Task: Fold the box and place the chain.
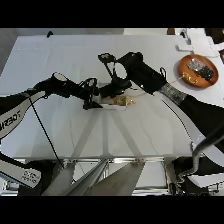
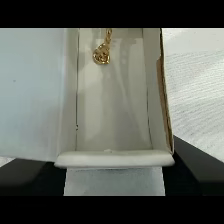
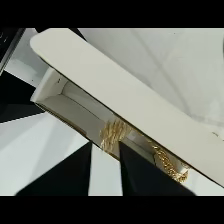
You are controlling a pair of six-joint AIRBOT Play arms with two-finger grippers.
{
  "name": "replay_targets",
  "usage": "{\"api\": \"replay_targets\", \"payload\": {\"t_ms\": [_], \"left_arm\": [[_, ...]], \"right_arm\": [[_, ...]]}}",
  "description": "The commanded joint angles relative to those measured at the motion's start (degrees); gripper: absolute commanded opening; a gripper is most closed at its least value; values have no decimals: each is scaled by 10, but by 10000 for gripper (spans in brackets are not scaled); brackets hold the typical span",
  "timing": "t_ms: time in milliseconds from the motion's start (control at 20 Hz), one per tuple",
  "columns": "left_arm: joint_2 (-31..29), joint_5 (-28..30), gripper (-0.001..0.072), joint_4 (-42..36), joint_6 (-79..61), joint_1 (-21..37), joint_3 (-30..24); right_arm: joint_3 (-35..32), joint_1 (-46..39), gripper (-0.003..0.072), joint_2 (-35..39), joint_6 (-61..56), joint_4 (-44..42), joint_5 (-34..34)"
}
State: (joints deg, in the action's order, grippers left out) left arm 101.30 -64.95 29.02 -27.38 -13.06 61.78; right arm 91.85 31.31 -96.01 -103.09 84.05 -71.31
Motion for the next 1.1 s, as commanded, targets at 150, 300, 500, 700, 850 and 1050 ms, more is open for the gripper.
{"api": "replay_targets", "payload": {"t_ms": [150, 300, 500, 700, 850, 1050], "left_arm": [[0, 0, 175, 0, 0, 0, 0], [0, 0, 175, 0, 0, 0, 0], [0, 0, 175, 0, 0, 0, 0], [0, 0, 175, 0, 0, 0, 0], [0, 0, 175, 0, 0, 0, 0], [0, 0, 175, 0, 0, 0, 0]], "right_arm": [[0, 0, 249, 1, 0, 0, -8], [0, -6, 248, 25, 1, -1, -16], [0, -52, 248, 94, 12, 3, -62], [0, -121, 260, 167, 31, 54, -68], [0, -196, 363, 184, 35, 108, -91], [0, -334, 364, 160, 59, 136, -84]]}}
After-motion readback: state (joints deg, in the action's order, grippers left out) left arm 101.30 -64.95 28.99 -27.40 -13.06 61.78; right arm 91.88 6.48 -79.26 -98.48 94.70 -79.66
